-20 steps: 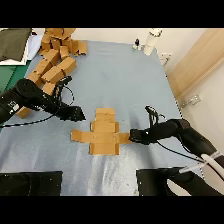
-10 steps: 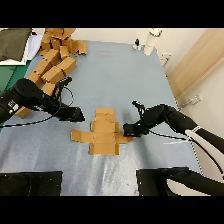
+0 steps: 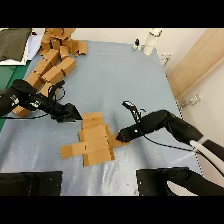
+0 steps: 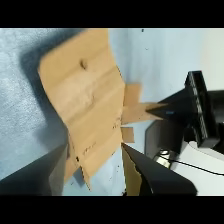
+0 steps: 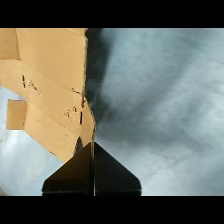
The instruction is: Fold the box.
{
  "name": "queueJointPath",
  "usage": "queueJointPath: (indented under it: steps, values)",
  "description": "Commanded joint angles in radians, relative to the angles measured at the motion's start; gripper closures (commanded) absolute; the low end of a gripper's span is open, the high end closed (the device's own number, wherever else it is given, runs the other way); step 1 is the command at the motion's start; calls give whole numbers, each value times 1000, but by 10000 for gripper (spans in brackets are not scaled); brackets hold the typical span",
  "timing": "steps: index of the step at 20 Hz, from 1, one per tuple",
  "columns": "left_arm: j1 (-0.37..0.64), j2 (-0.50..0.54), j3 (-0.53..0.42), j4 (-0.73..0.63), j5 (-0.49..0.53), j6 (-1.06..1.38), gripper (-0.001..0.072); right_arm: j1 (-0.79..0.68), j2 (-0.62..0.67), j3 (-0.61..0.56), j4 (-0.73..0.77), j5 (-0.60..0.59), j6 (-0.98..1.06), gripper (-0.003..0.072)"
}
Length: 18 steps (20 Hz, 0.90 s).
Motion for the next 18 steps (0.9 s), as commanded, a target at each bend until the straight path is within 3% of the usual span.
queueJointPath:
  steps: [1, 8, 13, 17, 18]
  values:
    - [39, -117, 0, -42, -82, 74, 178, 48, 113, -81, 13, 74, -44, 683]
    - [19, -246, -6, -50, -70, 128, 179, 48, 118, -91, 11, 77, -38, 683]
    - [-78, -338, -6, -241, -109, 275, 182, 48, 118, -91, 11, 83, -27, 683]
    - [-83, -346, -4, -264, -109, 315, 192, 48, 118, -91, 5, 81, -27, 683]
    - [-74, -346, -4, -264, -109, 315, 284, 48, 118, -91, 4, 80, -27, 683]
